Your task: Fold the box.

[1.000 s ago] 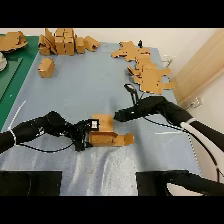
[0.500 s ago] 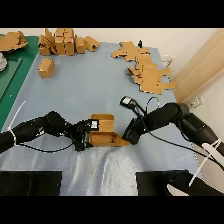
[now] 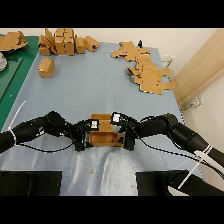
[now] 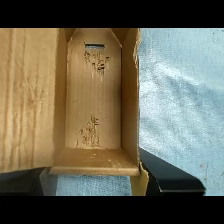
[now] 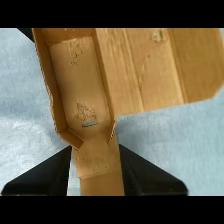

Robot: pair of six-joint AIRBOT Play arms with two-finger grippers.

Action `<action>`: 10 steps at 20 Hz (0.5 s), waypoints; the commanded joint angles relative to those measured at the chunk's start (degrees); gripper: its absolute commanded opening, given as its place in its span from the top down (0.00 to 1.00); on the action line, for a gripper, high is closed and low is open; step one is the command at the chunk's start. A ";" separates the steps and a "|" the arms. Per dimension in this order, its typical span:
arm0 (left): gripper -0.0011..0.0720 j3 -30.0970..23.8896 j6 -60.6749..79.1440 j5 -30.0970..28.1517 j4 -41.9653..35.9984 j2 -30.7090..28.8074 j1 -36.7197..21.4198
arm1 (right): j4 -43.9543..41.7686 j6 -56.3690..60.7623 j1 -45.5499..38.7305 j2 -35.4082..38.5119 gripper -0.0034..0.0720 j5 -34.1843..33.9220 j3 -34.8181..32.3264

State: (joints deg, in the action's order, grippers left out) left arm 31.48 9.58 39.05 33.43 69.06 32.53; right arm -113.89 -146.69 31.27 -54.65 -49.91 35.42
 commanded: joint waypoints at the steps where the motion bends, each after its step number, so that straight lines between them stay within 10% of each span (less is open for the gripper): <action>1: 0.26 0.00 0.00 0.02 0.00 0.02 0.00 | -1.16 -2.36 0.26 -1.90 0.34 2.89 -0.26; 5: 0.26 0.00 0.00 0.02 0.00 0.02 0.00 | -3.17 -2.97 0.28 -4.33 0.35 2.95 -0.26; 10: 0.26 0.00 0.00 0.00 0.00 0.00 0.00 | -6.43 -3.98 0.28 -4.31 0.81 3.10 -0.26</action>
State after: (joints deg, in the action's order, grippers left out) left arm 31.48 9.58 39.05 33.43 69.06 32.53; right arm -117.84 -150.08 31.51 -58.70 -47.13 35.20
